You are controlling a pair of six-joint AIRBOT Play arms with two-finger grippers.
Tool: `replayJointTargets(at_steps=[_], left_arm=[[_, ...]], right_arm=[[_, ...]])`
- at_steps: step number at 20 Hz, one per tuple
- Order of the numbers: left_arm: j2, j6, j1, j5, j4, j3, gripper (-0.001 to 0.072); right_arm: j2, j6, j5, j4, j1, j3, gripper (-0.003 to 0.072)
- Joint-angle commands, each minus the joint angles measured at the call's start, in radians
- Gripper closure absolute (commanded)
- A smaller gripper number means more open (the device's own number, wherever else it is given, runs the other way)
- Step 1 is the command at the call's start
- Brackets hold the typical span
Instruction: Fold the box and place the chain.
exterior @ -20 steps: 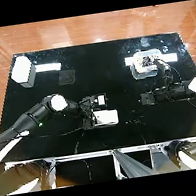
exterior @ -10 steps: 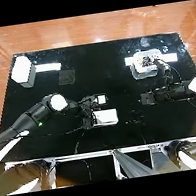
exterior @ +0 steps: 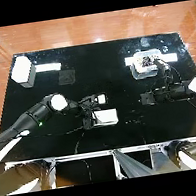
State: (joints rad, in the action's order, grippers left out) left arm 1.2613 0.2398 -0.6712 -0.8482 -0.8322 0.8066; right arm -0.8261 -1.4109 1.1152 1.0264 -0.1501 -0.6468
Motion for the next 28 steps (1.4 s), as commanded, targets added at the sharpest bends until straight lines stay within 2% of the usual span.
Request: replayJointTargets(at_steps=[1, 19, 28], left_arm=[[0.0, 0.005, 0.0, 0.0, 0.0, 0.0, 0.0067], [0.0, 0.03, 0.0, -0.024, -0.024, 0.0, 0.0067], [0.001, 0.031, -0.023, 0.023, -0.039, 0.0, 0.0071]], right_arm=[[0.0, 0.0, 0.0, 0.0, 0.0, 0.0, 0.0664], [0.0, 0.0, -0.001, 0.0, 0.0, 0.0, 0.0664], [0.0, 0.0, -0.002, 0.0, 0.0, 0.0, 0.0664]])
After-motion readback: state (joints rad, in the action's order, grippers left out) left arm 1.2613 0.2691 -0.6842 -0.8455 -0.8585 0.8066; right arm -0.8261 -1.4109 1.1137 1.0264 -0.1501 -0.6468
